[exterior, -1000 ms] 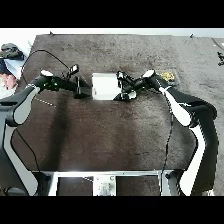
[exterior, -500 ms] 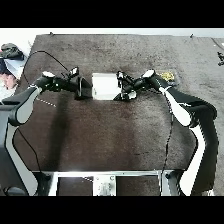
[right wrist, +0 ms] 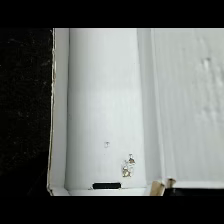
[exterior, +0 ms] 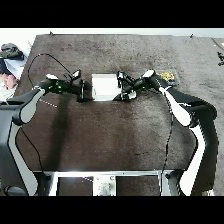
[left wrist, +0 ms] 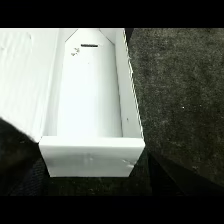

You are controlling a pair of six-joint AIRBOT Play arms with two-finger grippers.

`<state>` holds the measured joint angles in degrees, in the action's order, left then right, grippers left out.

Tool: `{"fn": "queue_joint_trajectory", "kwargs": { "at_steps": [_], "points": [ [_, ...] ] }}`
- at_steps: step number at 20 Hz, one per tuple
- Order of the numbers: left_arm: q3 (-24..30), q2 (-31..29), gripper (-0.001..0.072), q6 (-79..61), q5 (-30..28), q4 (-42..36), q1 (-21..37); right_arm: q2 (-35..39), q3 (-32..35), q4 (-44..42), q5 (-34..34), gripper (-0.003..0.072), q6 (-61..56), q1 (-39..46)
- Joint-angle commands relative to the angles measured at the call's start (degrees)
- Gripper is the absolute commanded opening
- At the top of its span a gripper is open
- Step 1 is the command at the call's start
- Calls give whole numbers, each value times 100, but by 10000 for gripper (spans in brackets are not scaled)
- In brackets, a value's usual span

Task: Fold the box and place the chain.

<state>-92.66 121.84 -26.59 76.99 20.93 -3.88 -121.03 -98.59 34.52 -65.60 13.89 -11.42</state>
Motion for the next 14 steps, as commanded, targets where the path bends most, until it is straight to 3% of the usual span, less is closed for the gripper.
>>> {"fn": "queue_joint_trajectory", "kwargs": {
  "at_steps": [1, 14],
  "points": [
    [-7, 22, 720, -98, -219, -37, -107, -2, -4, -4, 4, 472, -2, 0],
    [-13, 205, 720, -243, -389, -221, -251, -2, -4, -7, 4, 472, -4, -2]
  ]
}}
